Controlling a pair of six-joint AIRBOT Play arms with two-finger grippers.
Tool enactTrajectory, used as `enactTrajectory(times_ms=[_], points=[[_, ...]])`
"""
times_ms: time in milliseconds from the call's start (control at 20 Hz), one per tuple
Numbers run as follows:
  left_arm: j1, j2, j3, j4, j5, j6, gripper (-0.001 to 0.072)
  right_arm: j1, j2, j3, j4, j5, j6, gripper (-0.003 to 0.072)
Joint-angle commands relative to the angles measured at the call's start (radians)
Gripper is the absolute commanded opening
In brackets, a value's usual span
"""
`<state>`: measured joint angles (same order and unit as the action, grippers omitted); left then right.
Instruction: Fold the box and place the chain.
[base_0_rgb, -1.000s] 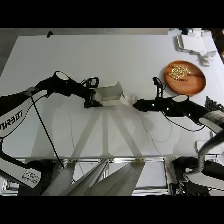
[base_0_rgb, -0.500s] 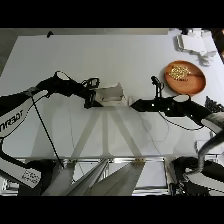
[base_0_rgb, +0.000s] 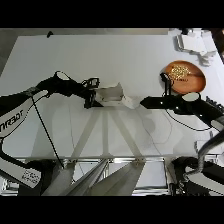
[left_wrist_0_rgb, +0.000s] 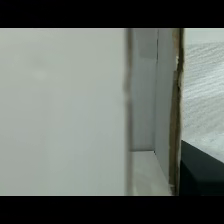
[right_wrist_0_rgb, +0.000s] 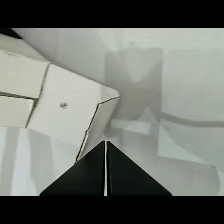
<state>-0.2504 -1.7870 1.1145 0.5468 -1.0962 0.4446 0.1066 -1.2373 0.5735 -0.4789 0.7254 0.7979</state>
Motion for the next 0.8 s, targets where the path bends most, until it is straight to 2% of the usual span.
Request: enactTrajectory(times_ms=[0,250,400,600,750], points=[[0.001,0.001,0.000,0.000,0.000,0.000,0.0213,-0.013,-0.010,0.000,-0.047,-0.035,0.021,0.0004],[0.001,0.001,0.000,0.000,0.000,0.000,0.0213,0.032,-0.107,0.000,0.013,-0.039,0.010,0.0003],[0.001,0.001,0.000,0.000,0.000,0.000,0.0213,0.074,-0.147,0.000,0.113,-0.037,-0.033,0.0003],[0.001,0.001,0.000,0.000,0.000,0.000,0.0213,0.086,-0.143,0.000,0.341,0.003,-0.160,0.0003],[0.001,0.001,0.000,0.000,0.000,0.000,0.0213,0.086,-0.104,0.000,0.368,0.002,-0.179,0.0006]])
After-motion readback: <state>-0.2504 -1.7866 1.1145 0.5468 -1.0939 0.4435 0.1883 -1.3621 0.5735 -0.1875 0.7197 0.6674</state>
